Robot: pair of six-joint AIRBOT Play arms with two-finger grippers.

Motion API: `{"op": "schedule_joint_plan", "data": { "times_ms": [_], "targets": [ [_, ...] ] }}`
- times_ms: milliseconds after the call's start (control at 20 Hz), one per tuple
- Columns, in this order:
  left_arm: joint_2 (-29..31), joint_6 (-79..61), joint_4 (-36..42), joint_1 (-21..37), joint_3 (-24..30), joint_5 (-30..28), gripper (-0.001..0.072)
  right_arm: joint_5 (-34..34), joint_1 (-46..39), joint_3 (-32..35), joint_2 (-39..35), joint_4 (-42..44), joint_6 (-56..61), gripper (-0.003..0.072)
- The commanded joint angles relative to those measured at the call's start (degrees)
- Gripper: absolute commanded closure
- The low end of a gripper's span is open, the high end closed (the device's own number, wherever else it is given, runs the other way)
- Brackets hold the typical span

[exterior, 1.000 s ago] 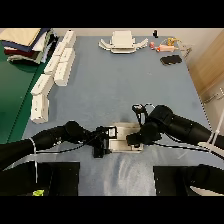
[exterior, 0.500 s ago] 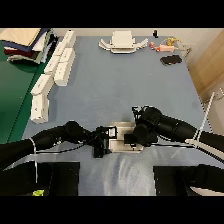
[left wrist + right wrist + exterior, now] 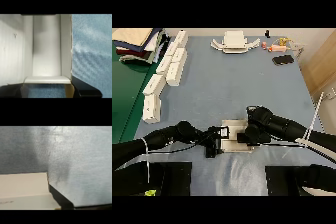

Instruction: Fold the box.

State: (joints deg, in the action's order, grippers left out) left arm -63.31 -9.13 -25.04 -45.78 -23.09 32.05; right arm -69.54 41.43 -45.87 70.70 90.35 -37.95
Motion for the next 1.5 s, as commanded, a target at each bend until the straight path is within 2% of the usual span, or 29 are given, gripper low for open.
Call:
{"op": "schedule_joint_plan", "data": {
  "times_ms": [0,50,200,400,450,550,700,800,900,1000,1050,1150,1200,1300,1450],
  "targets": [
    [0.04,-0.04,-0.02,0.04,-0.07,-0.02,0.0223,0.04,0.11,-0.02,-0.22,0.2,-0.96,0.0414],
    [0.04,-0.04,-0.04,0.04,-0.07,-0.02,0.0222,0.02,0.11,-0.07,-0.59,1.03,-2.27,0.0259],
    [0.04,-0.04,-0.02,0.04,-0.07,-0.02,0.0222,-1.7,0.09,-0.61,-3.19,2.1,-4.59,0.0255],
    [0.04,-0.04,-0.02,0.04,-0.07,-0.02,0.0222,-9.22,0.09,-3.48,-9.68,-2.95,-4.59,0.0256],
    [0.04,-0.04,-0.02,0.04,-0.07,-0.02,0.0223,-10.95,0.09,-4.09,-11.8,-4.37,-4.61,0.0287],
    [0.04,-0.07,-0.02,0.04,-0.07,-0.02,0.0223,-14.21,0.04,-4.52,-16.28,-8.02,-5.29,0.0683],
    [0.04,-0.04,-0.02,0.04,-0.07,-0.02,0.0223,-17.46,-1.6,-3.93,-19.47,-17.22,-7.19,0.0684],
    [0.04,-0.04,-0.02,0.04,-0.07,-0.02,0.0222,-15.45,-7.15,-2.23,-18.6,-16.13,-12.44,0.0685],
    [0.04,-0.04,-0.02,0.04,-0.07,-0.04,0.0223,-8.9,-14.78,-0.37,-15.96,-9.62,-21.0,0.0685],
    [0.04,-0.04,-0.02,0.04,-0.07,0.0,0.0223,-0.98,-22.51,-0.07,-12.02,0.42,-32.2,0.0685],
    [0.04,-0.04,-0.02,0.04,-0.07,-0.02,0.0223,2.6,-26.53,-0.26,-9.7,6.99,-38.45,0.0685],
    [0.04,-0.04,-0.02,0.04,-0.07,-0.02,0.0222,4.13,-34.05,-1.86,-4.24,22.18,-50.97,0.0685],
    [0.04,-0.04,-0.02,0.04,-0.07,-0.02,0.0223,2.6,-37.18,-3.15,-1.4,29.68,-57.4,0.0685],
    [0.04,-0.04,-0.02,0.04,-0.07,-0.02,0.0223,-5.81,-41.48,-6.45,4.5,43.54,-70.14,0.0685],
    [0.04,-0.04,-0.02,0.04,-0.07,-0.02,0.0223,-19.32,-41.7,-10.27,10.16,52.54,-75.19,0.0685]
  ]
}}
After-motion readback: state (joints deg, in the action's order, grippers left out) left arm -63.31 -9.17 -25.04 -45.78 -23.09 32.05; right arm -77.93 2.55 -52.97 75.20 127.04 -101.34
